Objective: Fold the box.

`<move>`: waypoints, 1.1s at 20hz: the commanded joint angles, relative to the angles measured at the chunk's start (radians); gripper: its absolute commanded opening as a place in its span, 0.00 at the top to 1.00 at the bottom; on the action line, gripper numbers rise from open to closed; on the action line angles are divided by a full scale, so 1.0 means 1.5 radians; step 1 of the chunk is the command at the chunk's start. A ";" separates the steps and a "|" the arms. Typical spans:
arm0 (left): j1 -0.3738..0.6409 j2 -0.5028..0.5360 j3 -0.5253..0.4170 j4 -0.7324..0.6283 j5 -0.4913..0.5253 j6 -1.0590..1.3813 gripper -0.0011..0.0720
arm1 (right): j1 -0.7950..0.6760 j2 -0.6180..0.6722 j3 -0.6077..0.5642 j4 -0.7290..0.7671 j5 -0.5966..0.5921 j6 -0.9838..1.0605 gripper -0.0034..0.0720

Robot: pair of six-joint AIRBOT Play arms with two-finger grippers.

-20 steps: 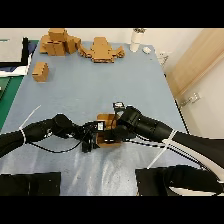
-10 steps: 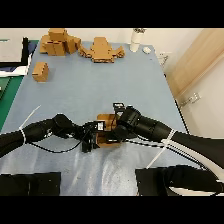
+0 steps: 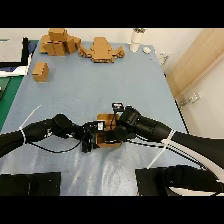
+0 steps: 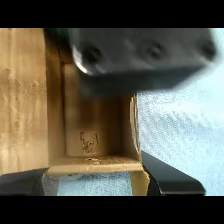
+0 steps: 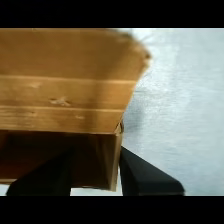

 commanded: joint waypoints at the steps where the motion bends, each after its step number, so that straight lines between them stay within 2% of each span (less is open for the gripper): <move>1: 0.000 0.000 0.001 0.001 0.000 0.000 0.46 | -0.001 0.005 0.000 -0.010 -0.024 -0.003 0.40; 5: 0.000 0.000 0.001 0.000 0.000 0.000 0.46 | -0.001 0.006 0.000 -0.029 -0.044 -0.003 0.40; 14: 0.000 0.000 0.001 0.001 0.000 0.000 0.46 | -0.001 -0.043 -0.001 -0.026 -0.022 -0.003 0.41; 15: 0.000 0.000 0.001 0.000 0.000 0.000 0.46 | -0.001 -0.043 -0.001 -0.026 -0.021 -0.003 0.44; 17: 0.000 0.000 0.001 0.001 0.000 0.000 0.46 | -0.001 -0.043 -0.001 -0.027 -0.021 -0.003 0.62; 19: 0.000 0.000 0.001 0.001 0.000 0.000 0.46 | -0.001 -0.043 -0.001 -0.027 -0.021 -0.003 0.95; 22: 0.000 0.000 0.001 0.000 0.000 0.000 0.46 | -0.001 -0.043 -0.001 -0.026 -0.020 -0.010 0.95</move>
